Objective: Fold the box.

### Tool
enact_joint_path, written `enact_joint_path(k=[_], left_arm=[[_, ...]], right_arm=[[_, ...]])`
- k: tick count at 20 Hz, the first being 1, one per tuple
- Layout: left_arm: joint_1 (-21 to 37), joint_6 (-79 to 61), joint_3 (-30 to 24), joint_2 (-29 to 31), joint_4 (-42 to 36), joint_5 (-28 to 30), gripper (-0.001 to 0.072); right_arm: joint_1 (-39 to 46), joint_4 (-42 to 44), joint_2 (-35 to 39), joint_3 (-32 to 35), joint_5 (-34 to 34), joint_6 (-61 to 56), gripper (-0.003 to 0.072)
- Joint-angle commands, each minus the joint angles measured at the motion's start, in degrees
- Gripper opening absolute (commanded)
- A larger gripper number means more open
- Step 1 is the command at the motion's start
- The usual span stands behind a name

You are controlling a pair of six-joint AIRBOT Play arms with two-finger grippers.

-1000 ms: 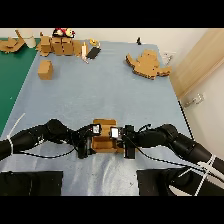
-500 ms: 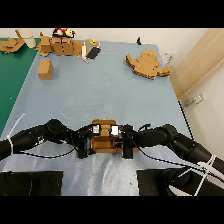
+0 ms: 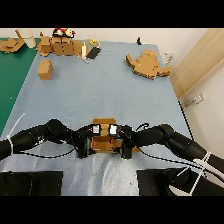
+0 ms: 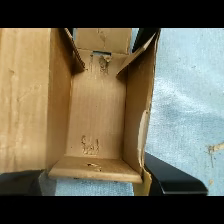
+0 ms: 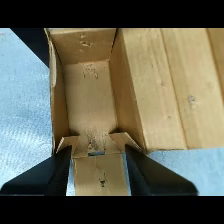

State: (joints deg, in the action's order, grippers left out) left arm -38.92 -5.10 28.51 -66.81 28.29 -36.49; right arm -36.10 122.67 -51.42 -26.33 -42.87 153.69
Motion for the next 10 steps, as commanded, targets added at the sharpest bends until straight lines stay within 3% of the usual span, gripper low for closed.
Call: enact_joint_path(k=[1,7,10], left_arm=[[-0.02,0.04,0.00,-0.04,-0.02,-0.02,0.0608],[-0.04,0.04,0.00,-0.04,-0.02,0.11,0.0608],[-0.04,0.04,0.00,-0.04,0.00,0.13,0.0607]], right_arm=[[-0.07,0.09,-0.68,0.02,-0.02,0.00,0.0568],[0.07,-0.39,-0.57,0.02,-0.02,-1.42,0.0568],[0.09,-3.96,0.11,-0.11,0.02,-8.83,0.0568]])
